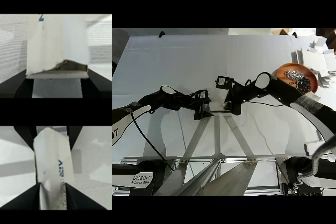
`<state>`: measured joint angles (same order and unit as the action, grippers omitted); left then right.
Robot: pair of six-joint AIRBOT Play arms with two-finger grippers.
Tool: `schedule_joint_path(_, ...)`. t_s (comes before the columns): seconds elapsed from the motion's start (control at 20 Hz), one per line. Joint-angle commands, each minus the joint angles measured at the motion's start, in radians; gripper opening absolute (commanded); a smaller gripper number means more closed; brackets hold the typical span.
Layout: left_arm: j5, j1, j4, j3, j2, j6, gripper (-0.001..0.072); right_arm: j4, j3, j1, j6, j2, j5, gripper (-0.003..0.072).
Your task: Fold the box and place the chain.
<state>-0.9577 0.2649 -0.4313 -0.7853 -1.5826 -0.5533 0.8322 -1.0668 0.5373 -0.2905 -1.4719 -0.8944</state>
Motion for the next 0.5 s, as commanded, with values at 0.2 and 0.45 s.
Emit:
schedule_joint_path(0.2, 0.0, -0.001, 0.0, 0.0, 0.001, 0.0, 0.0276, 0.006, 0.075, 0.01, 0.003, 0.002, 0.127, 0.0317)
schedule_joint_path(0.45, 0.0, -0.001, 0.0, 0.0, 0.001, 0.0, 0.0276, 0.002, 0.075, 0.01, 0.003, 0.029, 0.124, 0.0487)
